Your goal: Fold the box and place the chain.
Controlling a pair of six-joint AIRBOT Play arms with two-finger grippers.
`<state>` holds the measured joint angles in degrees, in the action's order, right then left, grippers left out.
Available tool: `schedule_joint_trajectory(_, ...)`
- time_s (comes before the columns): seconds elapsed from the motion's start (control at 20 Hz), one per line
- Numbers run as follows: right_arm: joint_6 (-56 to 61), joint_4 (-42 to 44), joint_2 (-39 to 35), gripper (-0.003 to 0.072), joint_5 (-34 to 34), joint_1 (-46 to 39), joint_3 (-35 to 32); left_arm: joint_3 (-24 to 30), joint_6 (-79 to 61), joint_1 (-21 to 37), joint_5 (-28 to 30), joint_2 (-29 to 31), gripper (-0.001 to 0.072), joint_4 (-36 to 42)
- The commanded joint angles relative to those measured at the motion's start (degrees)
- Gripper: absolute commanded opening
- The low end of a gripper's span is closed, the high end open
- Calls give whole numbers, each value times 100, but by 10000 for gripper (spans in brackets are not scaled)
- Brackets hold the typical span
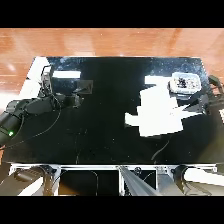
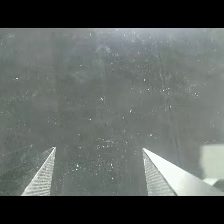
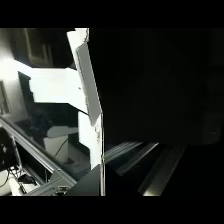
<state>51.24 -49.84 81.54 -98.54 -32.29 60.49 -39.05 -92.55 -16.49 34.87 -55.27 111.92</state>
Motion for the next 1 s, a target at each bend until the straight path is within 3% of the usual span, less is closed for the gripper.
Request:
schedule_joint_trajectory(0.0,13,249,-592,34,109,684,-452,-2,4,-4,129,0,629,7)
schedule_joint_trajectory(0.2,258,249,-811,34,219,1263,-479,-2,2,-4,358,0,629,0)
schedule_joint_trajectory(0.65,625,223,-1016,35,1307,2804,-483,-2,2,-4,437,0,629,2)
schedule_joint_trajectory(0.8,688,-107,-1521,35,1978,3467,-629,-2,2,-4,496,0,629,2)
schedule_joint_trajectory(0.95,901,-584,-2566,34,3193,3875,-1443,-2,2,-2,581,0,629,0)
